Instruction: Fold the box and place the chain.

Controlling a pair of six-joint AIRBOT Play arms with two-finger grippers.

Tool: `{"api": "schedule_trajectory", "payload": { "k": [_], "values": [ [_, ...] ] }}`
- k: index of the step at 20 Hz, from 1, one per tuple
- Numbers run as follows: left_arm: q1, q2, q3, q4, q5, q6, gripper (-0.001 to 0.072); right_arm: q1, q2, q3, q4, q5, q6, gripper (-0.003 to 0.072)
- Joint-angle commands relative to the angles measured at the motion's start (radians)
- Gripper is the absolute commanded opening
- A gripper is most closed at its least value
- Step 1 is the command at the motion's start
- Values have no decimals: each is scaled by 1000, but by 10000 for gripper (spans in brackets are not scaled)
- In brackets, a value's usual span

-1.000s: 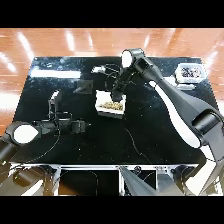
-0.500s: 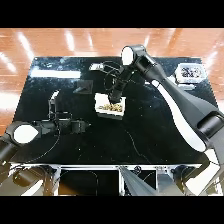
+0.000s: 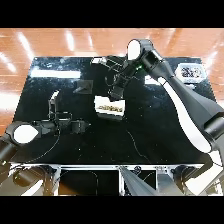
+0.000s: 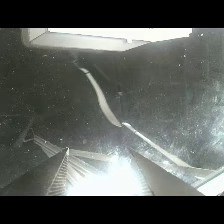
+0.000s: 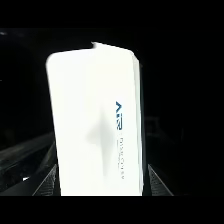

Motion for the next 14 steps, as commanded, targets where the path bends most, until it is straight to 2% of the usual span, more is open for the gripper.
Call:
{"api": "schedule_trajectory", "payload": {
  "k": [1, 14],
  "values": [
    [0, 0, 1, 0, 0, 0, 489, -7, -8, 0, 14, 4, 4, 651],
    [0, 0, 1, 1, 0, 1, 490, -5, -74, -2, 16, 10, 22, 652]
  ]
}}
